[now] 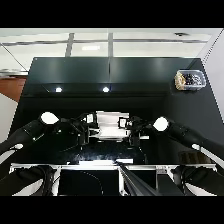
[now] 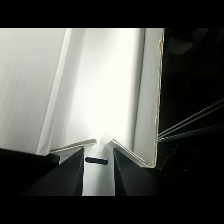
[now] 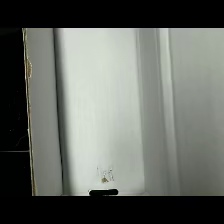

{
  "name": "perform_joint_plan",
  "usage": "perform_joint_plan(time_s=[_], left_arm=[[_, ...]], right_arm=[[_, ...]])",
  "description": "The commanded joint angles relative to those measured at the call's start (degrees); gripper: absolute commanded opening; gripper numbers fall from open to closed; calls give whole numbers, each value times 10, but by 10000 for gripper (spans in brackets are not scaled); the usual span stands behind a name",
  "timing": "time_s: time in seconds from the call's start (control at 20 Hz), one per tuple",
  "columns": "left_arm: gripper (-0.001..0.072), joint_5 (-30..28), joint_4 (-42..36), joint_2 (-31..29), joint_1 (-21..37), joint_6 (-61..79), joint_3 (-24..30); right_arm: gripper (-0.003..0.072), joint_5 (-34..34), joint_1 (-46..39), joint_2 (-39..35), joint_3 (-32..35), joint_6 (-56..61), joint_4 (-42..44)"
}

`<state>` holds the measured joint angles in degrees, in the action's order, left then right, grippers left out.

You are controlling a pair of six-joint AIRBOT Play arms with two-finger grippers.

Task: Fold the box and place the chain.

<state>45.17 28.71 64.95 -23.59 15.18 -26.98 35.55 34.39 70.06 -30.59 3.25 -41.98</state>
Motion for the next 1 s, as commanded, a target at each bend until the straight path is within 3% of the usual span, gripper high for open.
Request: perform_joint_plan(time_s=[0.0, 0.15, 0.55, 0.65, 0.7, 0.75, 0.9, 0.95], left_arm=[[222, -7, -7, 1, -13, 14, 0], [221, -31, -7, 1, -14, 13, 0], [237, -30, -7, 1, -14, 14, 0], [394, -30, -7, 1, -14, 14, 0], [426, -30, -7, 1, -14, 14, 0], [423, -30, -7, 1, -14, 14, 0], [294, -29, -7, 1, -14, 14, 0], [304, -29, -8, 1, -14, 14, 0]], right_arm=[[530, 0, 0, 0, 0, 0, 2], [530, 0, 0, 0, 0, 0, 2], [530, 0, 0, 0, 0, 0, 2], [530, 0, 0, 0, 0, 0, 2], [530, 0, 0, 0, 0, 0, 2], [530, 0, 0, 0, 0, 0, 2], [530, 0, 0, 0, 0, 0, 2], [530, 0, 0, 0, 0, 0, 2]])
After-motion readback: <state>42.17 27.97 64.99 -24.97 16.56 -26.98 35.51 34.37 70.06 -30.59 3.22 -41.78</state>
